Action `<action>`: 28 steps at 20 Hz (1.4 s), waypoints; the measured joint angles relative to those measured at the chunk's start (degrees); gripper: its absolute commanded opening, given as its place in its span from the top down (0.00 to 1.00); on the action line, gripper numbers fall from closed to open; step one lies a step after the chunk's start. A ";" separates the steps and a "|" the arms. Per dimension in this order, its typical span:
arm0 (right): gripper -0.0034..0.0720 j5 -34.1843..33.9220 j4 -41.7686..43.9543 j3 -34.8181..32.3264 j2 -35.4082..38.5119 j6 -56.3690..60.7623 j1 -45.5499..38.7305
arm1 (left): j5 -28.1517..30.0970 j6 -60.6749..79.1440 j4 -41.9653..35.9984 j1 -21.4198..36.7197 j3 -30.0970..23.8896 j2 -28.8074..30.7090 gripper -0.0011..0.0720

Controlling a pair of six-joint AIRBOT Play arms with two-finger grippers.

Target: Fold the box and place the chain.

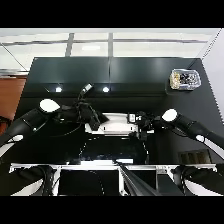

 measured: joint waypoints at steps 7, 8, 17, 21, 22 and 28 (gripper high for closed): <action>0.65 0.00 0.00 -0.02 0.00 0.00 0.00 | 9.60 -1.79 12.79 -1.53 4.63 -5.55 0.95; 0.65 0.00 0.02 0.00 0.00 0.00 0.00 | 7.74 -2.56 14.80 -1.60 6.08 -7.39 0.95; 0.65 0.04 0.04 0.00 0.00 0.07 0.00 | -7.56 -4.70 22.12 -1.62 16.37 -19.12 0.95; 0.65 0.15 -0.11 0.00 0.00 -0.17 0.02 | -12.92 -4.74 25.53 -0.20 20.20 -18.47 0.96; 0.65 0.13 -0.11 -0.02 0.00 -0.07 0.02 | -14.53 -4.81 26.95 0.35 20.87 -17.38 0.96; 0.65 0.00 0.02 -0.02 0.00 0.04 0.02 | -13.92 -5.35 29.22 4.85 14.51 -3.10 0.95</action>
